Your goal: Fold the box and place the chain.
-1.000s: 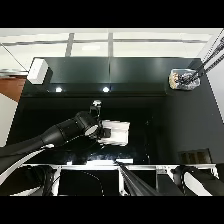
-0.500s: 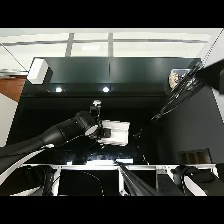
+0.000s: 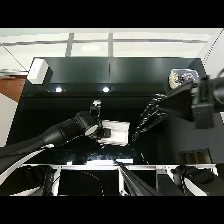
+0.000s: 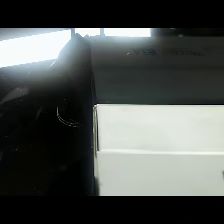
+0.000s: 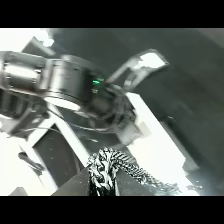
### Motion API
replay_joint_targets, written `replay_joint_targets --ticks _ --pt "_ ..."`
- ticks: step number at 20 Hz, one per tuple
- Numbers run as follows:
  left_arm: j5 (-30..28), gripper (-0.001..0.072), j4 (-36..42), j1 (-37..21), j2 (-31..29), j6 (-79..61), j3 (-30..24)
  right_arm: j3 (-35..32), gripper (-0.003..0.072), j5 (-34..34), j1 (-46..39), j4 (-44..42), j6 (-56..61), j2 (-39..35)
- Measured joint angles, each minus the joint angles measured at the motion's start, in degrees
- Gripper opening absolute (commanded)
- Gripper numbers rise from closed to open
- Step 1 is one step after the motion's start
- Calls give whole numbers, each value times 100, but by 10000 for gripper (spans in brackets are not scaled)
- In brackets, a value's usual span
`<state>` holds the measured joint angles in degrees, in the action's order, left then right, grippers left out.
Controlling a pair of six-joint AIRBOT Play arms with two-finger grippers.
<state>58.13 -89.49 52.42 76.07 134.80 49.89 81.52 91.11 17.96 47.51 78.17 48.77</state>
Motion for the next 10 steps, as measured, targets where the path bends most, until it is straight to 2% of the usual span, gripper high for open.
replay_joint_targets --ticks 6,10 --pt "0 28 0 0 0 0 0 -284 30 -767 640 -234 0 264" --pt "0 28 0 0 0 0 0 -328 30 -1010 883 -238 -2 470"
